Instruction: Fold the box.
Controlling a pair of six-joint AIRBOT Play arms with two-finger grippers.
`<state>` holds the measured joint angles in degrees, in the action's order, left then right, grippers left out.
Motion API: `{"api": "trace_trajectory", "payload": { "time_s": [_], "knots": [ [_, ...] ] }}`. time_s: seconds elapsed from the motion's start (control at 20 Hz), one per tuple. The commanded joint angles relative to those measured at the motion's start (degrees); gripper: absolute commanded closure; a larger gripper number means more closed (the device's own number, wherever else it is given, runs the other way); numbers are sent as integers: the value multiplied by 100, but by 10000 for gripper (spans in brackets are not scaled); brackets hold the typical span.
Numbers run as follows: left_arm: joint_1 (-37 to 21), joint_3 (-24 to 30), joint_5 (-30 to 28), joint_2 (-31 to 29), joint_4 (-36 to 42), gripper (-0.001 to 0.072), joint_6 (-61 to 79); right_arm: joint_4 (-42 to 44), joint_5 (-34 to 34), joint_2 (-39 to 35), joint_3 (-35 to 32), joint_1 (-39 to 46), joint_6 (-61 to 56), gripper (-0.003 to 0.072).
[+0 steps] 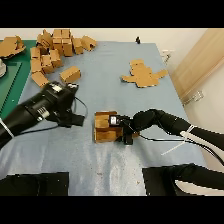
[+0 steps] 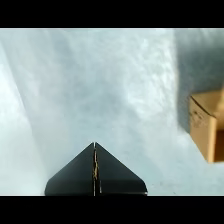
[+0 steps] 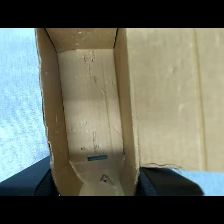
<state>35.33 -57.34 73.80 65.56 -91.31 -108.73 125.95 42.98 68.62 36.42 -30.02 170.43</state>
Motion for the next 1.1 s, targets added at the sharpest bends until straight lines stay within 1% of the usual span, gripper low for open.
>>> {"api": "trace_trajectory", "payload": {
  "time_s": [0.0,0.05,0.1,0.15,0.2,0.25,0.3,0.4,0.5,0.55,0.6,0.65,0.75,0.85,0.9,0.95,1.05],
  "knots": [
    [-1744,361,-1436,127,2236,700,4048,-2,-2,0,-2,2,-2,89],
    [-2247,356,-1473,286,3506,700,5759,-2,-2,0,-2,2,-2,89],
    [-2734,354,-1209,485,4990,700,7536,-2,-2,0,-2,2,-2,89],
    [-3128,341,-761,710,6236,700,8918,-2,-2,0,-2,2,-2,89],
    [-3381,334,-352,909,7084,700,9729,-2,0,0,-2,2,-2,89],
    [-3519,334,70,1093,7681,700,10341,-2,-2,0,-2,2,-2,89],
    [-3530,337,286,1191,7875,700,10640,-2,-2,0,-2,2,-2,89],
    [-3329,339,472,1147,7740,700,10754,0,-2,0,-2,2,-2,89],
    [-3016,417,807,909,7788,701,10786,7,4,0,-2,2,-2,89],
    [-2857,549,848,686,7836,702,10786,7,13,0,-2,2,-2,89],
    [-2741,750,824,433,7873,702,10795,13,63,0,-2,2,-2,89],
    [-2675,1064,800,118,7949,701,10793,26,129,0,-2,2,-2,89],
    [-2710,1871,719,-474,7973,701,10767,24,258,0,-2,2,-2,89],
    [-2817,2734,483,-885,7949,699,10773,26,332,0,-2,2,-2,89],
    [-2828,3053,223,-990,7947,699,10992,24,369,0,-2,2,-2,89],
    [-2817,3307,-201,-1027,7949,698,11243,24,400,0,-2,2,-2,89],
    [-2815,3510,-1220,-1019,7969,698,11471,24,404,0,-2,2,-2,89]
  ]
}}
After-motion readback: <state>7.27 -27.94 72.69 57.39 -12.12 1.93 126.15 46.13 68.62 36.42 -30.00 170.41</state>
